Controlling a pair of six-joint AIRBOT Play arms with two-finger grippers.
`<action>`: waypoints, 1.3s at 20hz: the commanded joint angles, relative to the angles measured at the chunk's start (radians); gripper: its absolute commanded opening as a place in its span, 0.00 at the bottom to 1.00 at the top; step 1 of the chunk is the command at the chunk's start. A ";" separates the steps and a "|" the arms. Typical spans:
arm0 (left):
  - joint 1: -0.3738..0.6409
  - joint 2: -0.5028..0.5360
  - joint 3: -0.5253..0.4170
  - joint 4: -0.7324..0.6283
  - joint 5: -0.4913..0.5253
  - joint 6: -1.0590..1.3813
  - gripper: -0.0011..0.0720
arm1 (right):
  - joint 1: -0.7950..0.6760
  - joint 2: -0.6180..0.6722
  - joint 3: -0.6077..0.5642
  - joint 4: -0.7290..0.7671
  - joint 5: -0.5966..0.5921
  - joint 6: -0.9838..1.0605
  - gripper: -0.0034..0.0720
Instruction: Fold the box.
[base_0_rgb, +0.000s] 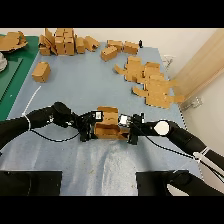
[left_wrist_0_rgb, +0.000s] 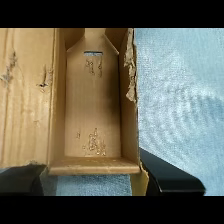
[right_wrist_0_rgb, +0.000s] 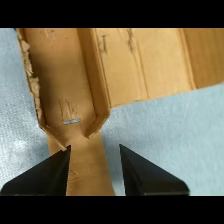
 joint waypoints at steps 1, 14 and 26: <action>0.000 0.000 0.001 0.000 0.000 0.000 0.73 | 0.014 -0.013 0.000 0.006 0.031 -0.042 0.69; 0.000 0.000 0.001 0.000 0.000 0.000 0.73 | 0.051 -0.066 0.000 0.240 0.010 -0.203 0.17; 0.000 0.000 0.001 0.000 0.000 0.000 0.73 | 0.051 -0.089 -0.001 0.315 0.014 -0.211 0.74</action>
